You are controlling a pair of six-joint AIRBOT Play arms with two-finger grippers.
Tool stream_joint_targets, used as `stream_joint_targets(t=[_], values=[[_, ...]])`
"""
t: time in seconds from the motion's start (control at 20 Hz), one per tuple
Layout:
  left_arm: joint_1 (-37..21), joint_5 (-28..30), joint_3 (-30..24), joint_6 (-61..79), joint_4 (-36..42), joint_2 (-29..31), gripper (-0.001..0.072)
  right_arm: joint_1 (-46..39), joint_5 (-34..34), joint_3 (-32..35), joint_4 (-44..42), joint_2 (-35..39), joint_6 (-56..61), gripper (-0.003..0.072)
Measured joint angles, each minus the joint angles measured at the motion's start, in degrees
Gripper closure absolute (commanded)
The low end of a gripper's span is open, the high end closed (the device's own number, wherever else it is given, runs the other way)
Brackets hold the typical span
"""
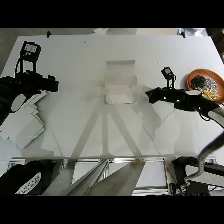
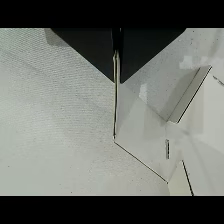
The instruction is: Fold the box and place the chain.
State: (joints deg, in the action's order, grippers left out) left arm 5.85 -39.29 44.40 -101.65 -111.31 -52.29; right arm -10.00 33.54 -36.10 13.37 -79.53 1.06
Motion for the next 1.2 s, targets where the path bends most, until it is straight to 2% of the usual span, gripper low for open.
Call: stream_joint_targets(t=[0.7, 0.8, 0.85, 0.95, 1.05, 1.15, 1.2], values=[[0.0, 1.5, 0.0, -0.3, 0.7, 0.0, 0.0207, 0.0, 0.1, 0.0, -0.1, 0.0, -0.1, 0.0677], [0.0, 3.2, 0.0, -0.3, 2.2, -0.1, 0.0122, 0.0, 0.1, 0.0, -0.1, 0.0, -0.1, 0.0677], [-0.1, 5.2, 0.0, 0.2, 3.4, -0.3, 0.0122, 0.0, 0.1, 0.0, -0.1, 0.0, -0.1, 0.0677], [-0.1, 9.2, 0.5, 3.1, 7.0, -1.8, 0.0118, 0.0, 0.1, 0.0, -0.1, 0.0, -0.1, 0.0677], [-0.1, 10.7, 3.0, 9.1, 13.2, -5.2, 0.0117, 0.0, 0.1, 0.0, -0.1, 0.0, -0.1, 0.0677], [-0.1, 7.6, 7.8, 19.1, 23.5, -10.6, 0.0107, 0.0, 0.1, 0.0, -0.1, 0.0, 0.0, 0.0677], [-0.1, 4.4, 11.0, 25.1, 29.9, -14.0, 0.0044, 0.0, 0.1, 0.0, -0.1, 0.0, -0.1, 0.0677]])
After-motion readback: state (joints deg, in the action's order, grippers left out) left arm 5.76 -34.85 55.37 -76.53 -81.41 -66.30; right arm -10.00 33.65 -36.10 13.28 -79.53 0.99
